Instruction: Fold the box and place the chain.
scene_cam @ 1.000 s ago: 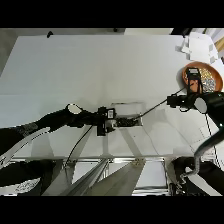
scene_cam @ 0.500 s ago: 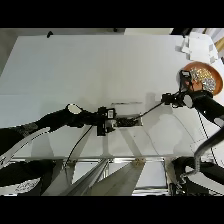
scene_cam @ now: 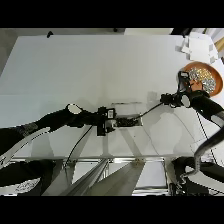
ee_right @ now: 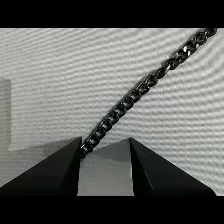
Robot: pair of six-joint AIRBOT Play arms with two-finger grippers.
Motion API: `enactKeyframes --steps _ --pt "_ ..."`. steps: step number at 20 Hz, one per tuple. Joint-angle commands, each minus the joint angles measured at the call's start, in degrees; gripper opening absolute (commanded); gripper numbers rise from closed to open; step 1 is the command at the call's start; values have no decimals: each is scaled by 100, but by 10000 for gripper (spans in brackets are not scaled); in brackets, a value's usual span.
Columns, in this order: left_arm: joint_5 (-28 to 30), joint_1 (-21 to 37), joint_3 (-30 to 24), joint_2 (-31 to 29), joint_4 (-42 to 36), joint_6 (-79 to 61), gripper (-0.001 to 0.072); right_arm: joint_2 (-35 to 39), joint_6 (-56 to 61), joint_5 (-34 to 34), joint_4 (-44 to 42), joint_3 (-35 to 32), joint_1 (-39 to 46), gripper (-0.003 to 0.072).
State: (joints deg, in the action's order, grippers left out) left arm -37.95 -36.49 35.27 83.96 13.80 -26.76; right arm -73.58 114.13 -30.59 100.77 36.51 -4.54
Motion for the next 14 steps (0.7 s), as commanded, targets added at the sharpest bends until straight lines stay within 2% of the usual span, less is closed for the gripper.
enactKeyframes --steps 1,3,7,9,14 --pt "0 -4 4 0 2 -2 69 -24 -15 20 -17 -2 2 238" --pt "0 -4 4 0 2 -2 69 -24 -15 15 -17 -4 2 157" --pt "0 -4 4 0 2 -2 69 -24 -20 -22 -17 -2 2 148" --pt "0 -4 4 0 2 -2 69 -24 -61 -31 -17 -2 0 22" --pt "0 -4 4 0 2 -2 69 -15 -66 -177 -11 -4 0 21"
